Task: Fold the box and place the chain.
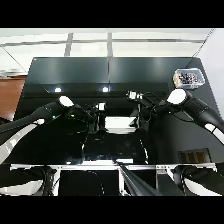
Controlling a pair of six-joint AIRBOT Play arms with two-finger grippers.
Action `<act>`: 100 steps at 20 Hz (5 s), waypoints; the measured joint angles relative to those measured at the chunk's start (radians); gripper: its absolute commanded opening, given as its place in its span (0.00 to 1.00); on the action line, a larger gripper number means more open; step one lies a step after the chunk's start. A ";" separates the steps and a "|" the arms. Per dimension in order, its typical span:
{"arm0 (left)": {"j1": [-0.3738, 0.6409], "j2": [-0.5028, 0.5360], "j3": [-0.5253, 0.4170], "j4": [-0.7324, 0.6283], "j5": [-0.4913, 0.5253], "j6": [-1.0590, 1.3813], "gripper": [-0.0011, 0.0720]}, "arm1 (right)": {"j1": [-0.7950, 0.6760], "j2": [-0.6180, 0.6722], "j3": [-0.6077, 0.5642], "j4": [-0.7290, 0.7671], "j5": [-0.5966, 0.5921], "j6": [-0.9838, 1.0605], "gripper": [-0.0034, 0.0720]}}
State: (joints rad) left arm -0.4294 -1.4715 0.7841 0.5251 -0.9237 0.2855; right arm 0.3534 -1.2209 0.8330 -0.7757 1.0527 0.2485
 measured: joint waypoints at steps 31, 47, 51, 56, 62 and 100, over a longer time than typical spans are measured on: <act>0.000 0.000 0.000 0.002 -0.002 0.001 0.49 | 0.002 0.013 -0.002 -0.076 0.050 0.009 0.53; 0.000 0.000 0.000 0.001 0.001 0.000 0.49 | -0.014 0.034 0.001 -0.098 0.041 0.013 0.44; 0.000 0.000 0.000 0.001 0.001 0.000 0.49 | -0.020 0.039 0.000 -0.096 0.042 0.013 0.44; 0.000 0.000 0.000 0.001 0.000 0.000 0.49 | -0.020 0.039 0.001 -0.095 0.043 0.013 0.44; 0.000 0.000 0.000 0.001 0.001 0.003 0.49 | -0.020 0.037 -0.006 -0.105 0.041 0.012 0.44; 0.000 0.000 0.000 0.002 -0.001 0.002 0.49 | -0.041 0.034 -0.214 0.601 -0.044 0.668 0.07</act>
State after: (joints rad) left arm -0.4297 -1.4715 0.7841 0.5270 -0.9245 0.2871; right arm 0.3122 -1.1866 0.6186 -0.1745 1.0084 0.9161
